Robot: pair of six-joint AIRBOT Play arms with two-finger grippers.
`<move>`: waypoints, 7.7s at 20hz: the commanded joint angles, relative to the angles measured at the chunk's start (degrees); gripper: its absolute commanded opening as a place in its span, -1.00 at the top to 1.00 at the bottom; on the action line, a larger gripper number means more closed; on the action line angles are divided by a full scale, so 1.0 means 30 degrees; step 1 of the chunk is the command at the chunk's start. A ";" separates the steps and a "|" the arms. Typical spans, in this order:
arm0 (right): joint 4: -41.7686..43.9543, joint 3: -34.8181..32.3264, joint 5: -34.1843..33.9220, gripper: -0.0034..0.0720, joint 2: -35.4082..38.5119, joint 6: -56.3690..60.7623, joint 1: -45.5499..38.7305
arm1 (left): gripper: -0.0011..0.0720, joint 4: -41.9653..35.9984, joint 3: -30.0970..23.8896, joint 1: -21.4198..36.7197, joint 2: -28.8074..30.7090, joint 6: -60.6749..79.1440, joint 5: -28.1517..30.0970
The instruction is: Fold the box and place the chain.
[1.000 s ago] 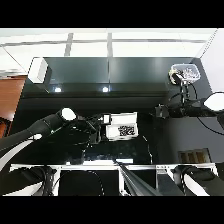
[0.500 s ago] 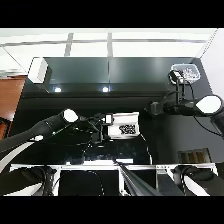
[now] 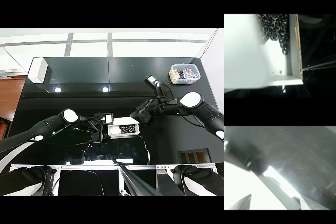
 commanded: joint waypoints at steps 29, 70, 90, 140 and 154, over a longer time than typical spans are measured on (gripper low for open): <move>-0.2550 -0.0342 0.1902 0.31 0.0073 -0.7191 0.2346 | -0.35 0.0007 0.0007 -0.0015 -0.0015 0.0029 -0.0233; -0.0619 -0.1603 -0.0204 0.86 -0.2178 0.7402 0.2586 | -0.35 0.0015 0.0007 -0.0015 -0.0015 0.0036 -0.0131; -0.5923 -0.0816 0.2907 0.86 0.3854 0.8604 -0.6302 | -0.97 0.1064 0.5785 -0.1960 -0.1042 -0.7453 -0.1770; -0.4605 -0.0903 0.1377 0.86 0.3832 0.9442 -0.5967 | 0.30 1.2021 1.4010 2.1296 -0.6200 -2.2797 -0.6251; -0.4750 -0.0903 -0.0029 0.86 0.3818 1.0054 -0.5974 | 0.91 1.3755 2.2658 1.8404 -0.5202 -3.0993 -1.4229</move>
